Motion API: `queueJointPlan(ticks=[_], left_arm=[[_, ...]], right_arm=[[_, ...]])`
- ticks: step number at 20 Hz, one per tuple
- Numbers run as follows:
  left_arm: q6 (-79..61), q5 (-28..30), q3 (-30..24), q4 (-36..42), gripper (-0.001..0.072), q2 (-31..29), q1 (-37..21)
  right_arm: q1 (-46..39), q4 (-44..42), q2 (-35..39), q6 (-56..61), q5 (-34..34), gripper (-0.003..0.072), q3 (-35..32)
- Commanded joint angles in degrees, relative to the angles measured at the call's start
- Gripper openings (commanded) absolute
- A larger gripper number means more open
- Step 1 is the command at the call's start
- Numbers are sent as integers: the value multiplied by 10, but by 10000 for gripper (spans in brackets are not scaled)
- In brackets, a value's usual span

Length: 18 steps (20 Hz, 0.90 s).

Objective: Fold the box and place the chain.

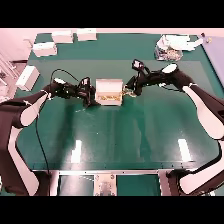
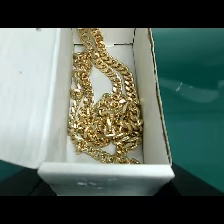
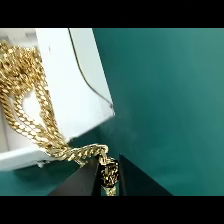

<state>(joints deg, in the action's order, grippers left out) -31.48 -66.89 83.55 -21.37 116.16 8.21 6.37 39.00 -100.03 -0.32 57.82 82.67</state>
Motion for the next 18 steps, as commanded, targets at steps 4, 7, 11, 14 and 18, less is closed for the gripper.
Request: queueJointPlan(ticks=[4, 7, 11, 14, 18], left_arm=[[0, 0, 0, 0, 484, 0, 0], [0, 0, 0, 0, 484, 0, 0], [0, 0, 0, 0, 484, 0, 0], [0, 0, 0, 0, 484, 0, 0], [0, 0, 0, 0, 484, 0, 0]], right_arm=[[3, -2, 96, 73, 35, 11, -4], [30, -4, 165, 94, 34, 11, -3], [116, -6, 235, 148, -22, 11, -3], [167, -3, 237, 158, -45, 11, -4], [181, -3, 203, 172, -56, 11, -20]])
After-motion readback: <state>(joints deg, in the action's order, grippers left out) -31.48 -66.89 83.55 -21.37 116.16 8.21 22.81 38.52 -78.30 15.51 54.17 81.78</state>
